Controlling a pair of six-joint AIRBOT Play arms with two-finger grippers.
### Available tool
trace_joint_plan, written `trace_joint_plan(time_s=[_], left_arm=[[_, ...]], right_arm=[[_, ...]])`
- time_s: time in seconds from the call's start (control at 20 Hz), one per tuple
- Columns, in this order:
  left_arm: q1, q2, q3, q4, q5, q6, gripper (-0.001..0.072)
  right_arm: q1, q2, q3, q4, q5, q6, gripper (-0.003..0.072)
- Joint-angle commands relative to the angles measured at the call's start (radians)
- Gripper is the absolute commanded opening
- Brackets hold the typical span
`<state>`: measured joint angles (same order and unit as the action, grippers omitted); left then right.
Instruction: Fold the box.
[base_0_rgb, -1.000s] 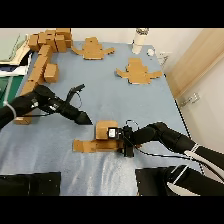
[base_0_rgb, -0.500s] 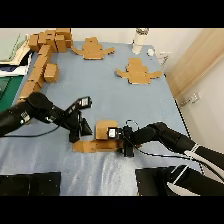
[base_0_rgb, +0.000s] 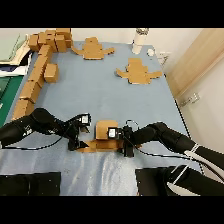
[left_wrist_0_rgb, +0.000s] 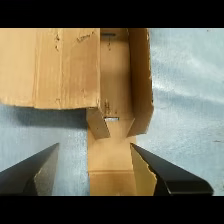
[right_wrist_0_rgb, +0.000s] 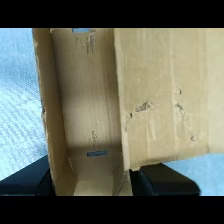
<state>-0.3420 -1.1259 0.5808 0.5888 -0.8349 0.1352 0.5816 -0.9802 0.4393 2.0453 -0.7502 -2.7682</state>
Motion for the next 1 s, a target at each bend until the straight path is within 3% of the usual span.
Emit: trace_joint_plan(time_s=[0.0, 0.2, 0.45, 0.6, 0.75, 0.85, 0.95], left_arm=[[0.0, 0.0, -0.011, 0.038, 0.013, -0.04, 0.071], [-0.032, -0.005, -0.011, 0.008, -0.029, -0.068, 0.071], [-0.084, -0.06, -0.011, -0.053, -0.011, -0.073, 0.0709], [-0.1, -0.065, -0.011, -0.074, 0.028, -0.073, 0.053], [-0.1, -0.065, -0.011, -0.075, 0.032, -0.076, 0.0528], [-0.1, -0.065, -0.011, -0.077, 0.028, -0.076, 0.0307], [-0.1, -0.065, -0.011, -0.08, 0.01, -0.076, 0.0308]], right_arm=[[0.0, 0.001, 0.0, 0.0, 0.0, 0.0, 0.05], [0.0, 0.001, 0.0, 0.0, 0.0, 0.0, 0.0501], [0.0, 0.001, 0.0, 0.0, 0.0, 0.0, 0.0501], [0.0, 0.001, 0.0, 0.0, 0.0, 0.0, 0.0501], [0.0, 0.001, 0.0, 0.0, 0.0, 0.0, 0.0501], [0.0, 0.001, 0.0, 0.0, 0.0, 0.0, 0.0501], [0.0, 0.001, 0.0, 0.0, 0.0, 0.0, 0.0501]])
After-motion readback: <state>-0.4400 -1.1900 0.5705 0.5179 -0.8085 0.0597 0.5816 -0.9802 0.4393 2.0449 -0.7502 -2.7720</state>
